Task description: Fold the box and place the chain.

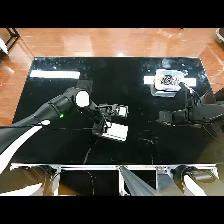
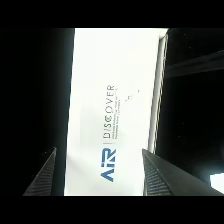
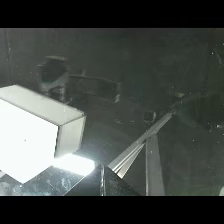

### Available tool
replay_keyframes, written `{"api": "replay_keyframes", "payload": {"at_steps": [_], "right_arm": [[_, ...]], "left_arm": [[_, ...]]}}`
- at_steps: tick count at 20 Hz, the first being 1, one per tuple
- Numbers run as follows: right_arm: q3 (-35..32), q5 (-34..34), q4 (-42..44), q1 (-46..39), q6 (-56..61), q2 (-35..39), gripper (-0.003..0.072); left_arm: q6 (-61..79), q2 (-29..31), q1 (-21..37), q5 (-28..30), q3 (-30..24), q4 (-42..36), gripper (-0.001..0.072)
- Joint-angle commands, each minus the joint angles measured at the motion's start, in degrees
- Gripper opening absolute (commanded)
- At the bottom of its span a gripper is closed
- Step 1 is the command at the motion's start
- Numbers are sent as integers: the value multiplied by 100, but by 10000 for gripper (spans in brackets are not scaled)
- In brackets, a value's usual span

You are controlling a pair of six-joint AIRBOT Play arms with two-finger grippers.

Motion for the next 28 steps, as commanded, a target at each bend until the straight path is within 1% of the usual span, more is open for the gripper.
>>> {"api": "replay_keyframes", "payload": {"at_steps": [1,5,11,19,21,22,26,27,28], "right_arm": [[-2,-31,-4,-2,2,2,20],[-2,-81,-4,-2,2,2,20],[-2,-85,-7,-2,2,2,20],[-2,-87,-85,-2,2,2,20],[-2,-90,-85,-2,2,2,20],[-2,-87,-85,-2,2,2,20],[-2,-83,-85,-2,2,2,20],[-2,-81,-85,-2,2,2,20],[-2,-83,-87,-2,2,2,20]], "left_arm": [[-68,35,-28,44,-2,76,639],[-85,48,-57,4,-15,74,639],[-173,59,-216,144,-129,131,637],[-179,57,-219,197,-131,138,637],[-195,57,-221,334,-195,133,636],[-195,57,-221,431,-269,133,620],[-192,55,-243,627,-487,140,619],[-195,57,-260,627,-490,140,602],[-216,72,-267,564,-476,138,421]]}}
